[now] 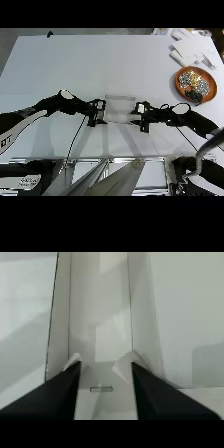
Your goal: Fold the box and place the chain.
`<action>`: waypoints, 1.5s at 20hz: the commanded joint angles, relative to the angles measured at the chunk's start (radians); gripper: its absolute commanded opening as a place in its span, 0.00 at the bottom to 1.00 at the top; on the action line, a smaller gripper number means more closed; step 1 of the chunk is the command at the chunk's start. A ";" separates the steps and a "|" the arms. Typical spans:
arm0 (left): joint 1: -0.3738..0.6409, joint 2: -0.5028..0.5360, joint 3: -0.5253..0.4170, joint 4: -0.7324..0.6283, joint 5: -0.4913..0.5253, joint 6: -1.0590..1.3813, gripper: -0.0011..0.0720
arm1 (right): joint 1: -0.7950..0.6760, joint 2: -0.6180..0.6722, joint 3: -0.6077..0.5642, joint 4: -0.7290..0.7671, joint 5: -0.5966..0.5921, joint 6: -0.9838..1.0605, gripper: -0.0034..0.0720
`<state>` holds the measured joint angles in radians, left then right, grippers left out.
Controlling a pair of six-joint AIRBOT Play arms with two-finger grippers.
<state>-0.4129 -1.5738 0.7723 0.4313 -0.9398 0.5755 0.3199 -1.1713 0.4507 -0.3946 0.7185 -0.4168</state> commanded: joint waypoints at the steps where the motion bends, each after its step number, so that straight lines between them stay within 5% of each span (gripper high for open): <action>1: 0.000 0.000 0.001 0.000 0.001 0.000 0.06 | 0.008 -0.028 0.000 0.044 -0.081 0.028 0.82; 4: 0.000 0.000 0.001 0.000 0.000 0.000 0.06 | -0.016 -0.026 0.000 0.037 -0.072 0.119 0.86; 5: 0.000 0.000 0.001 0.000 0.000 0.000 0.06 | -0.018 -0.016 0.000 0.014 -0.068 0.173 0.73; 7: 0.000 0.000 0.001 0.000 0.000 0.000 0.06 | -0.018 0.036 0.000 -0.099 -0.045 0.310 0.08; 12: 0.000 0.000 0.001 -0.001 0.001 0.000 0.06 | -0.031 0.224 0.000 -0.424 -0.027 0.929 0.06; 16: 0.000 0.000 0.001 -0.001 0.001 0.000 0.06 | -0.226 0.316 0.000 -0.528 -0.002 1.439 0.06; 20: 0.000 0.000 0.001 0.000 0.001 0.000 0.06 | -0.365 0.270 -0.002 -0.526 0.103 1.555 0.06; 25: 0.000 0.000 0.001 -0.001 0.000 0.000 0.06 | -0.317 0.075 -0.003 -0.466 0.180 1.588 0.06; 30: 0.000 0.000 0.001 -0.001 0.001 0.000 0.06 | -0.205 0.010 -0.003 -0.296 0.151 1.562 0.06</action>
